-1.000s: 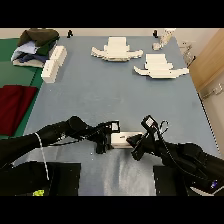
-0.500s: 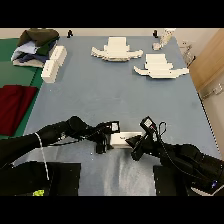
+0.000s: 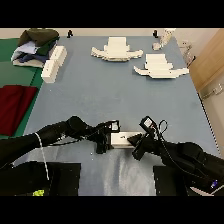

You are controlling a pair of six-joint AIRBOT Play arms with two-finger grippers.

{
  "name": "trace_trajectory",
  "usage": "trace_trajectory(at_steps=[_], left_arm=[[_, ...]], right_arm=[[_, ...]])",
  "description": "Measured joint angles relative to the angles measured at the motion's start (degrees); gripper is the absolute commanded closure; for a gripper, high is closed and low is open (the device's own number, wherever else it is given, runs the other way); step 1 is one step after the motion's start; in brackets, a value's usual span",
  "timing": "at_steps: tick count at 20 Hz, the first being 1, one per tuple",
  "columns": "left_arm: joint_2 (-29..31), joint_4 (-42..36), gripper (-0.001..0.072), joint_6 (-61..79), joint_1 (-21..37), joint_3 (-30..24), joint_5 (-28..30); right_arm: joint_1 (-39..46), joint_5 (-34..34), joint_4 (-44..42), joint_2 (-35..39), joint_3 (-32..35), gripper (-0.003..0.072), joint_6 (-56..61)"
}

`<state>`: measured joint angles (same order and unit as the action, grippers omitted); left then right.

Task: Fold the box.

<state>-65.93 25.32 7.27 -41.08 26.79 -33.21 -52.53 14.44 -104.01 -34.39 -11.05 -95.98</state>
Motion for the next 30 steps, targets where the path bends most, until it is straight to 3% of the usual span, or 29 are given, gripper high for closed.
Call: trace_trajectory(at_steps=[8, 17, 30], left_arm=[[0.0, 0.1, 0.0195, 0.2, 0.0, 0.0, 0.1], [0.0, 0.2, 0.0195, 0.2, 0.0, 0.0, 0.2], [0.0, 0.3, 0.0195, 0.3, 0.0, 0.0, 0.3]], right_arm=[[1.3, 2.8, 5.3, 2.1, -2.7, 0.0682, 0.0], [0.4, 7.3, 3.8, 11.1, 2.8, 0.0682, 1.3], [0.3, 6.8, -0.1, 9.6, 6.4, 0.0682, 2.1]])
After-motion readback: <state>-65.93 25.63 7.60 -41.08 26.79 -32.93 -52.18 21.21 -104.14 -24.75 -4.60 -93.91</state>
